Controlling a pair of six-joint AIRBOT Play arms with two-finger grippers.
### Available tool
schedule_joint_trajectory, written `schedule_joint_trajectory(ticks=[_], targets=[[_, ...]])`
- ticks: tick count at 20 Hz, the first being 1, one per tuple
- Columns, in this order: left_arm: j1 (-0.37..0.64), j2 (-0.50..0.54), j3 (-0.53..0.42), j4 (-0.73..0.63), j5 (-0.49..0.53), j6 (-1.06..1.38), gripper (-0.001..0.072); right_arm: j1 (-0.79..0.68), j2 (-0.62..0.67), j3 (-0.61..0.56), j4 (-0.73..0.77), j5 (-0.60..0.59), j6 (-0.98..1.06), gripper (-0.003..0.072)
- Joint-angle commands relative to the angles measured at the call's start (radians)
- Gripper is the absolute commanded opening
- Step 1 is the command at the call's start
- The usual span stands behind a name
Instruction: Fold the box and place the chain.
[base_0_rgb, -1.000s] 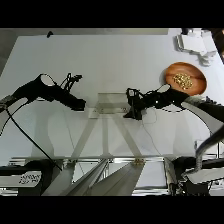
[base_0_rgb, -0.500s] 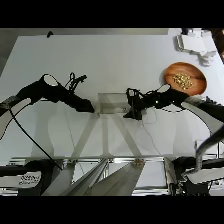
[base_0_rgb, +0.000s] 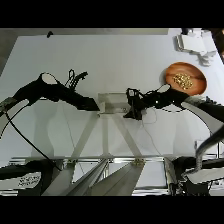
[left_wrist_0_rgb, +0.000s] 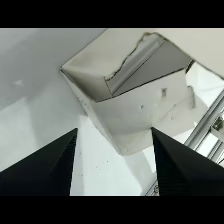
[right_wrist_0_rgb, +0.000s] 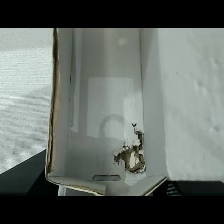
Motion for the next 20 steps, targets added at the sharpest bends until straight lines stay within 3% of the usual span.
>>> schedule_joint_trajectory(ticks=[1, 8, 15, 20], targets=[[-0.022, 0.01, 0.0, -0.02, 0.05, 0.0, 0.0525, 0.0, 0.0, 0.001, 0.0, 0.0, 0.0, 0.0506], [-0.106, 0.009, 0.0, -0.007, 0.194, -0.059, 0.0525, 0.0, 0.0, 0.001, 0.0, 0.0, 0.0, 0.0506], [-0.197, 0.009, 0.0, 0.168, 0.342, -0.204, 0.0524, 0.0, 0.0, 0.001, 0.0, 0.0, 0.0, 0.0506], [-0.235, 0.011, 0.0, 0.306, 0.362, -0.296, 0.0524, 0.0, 0.0, 0.001, 0.0, 0.0, 0.0, 0.0506]])
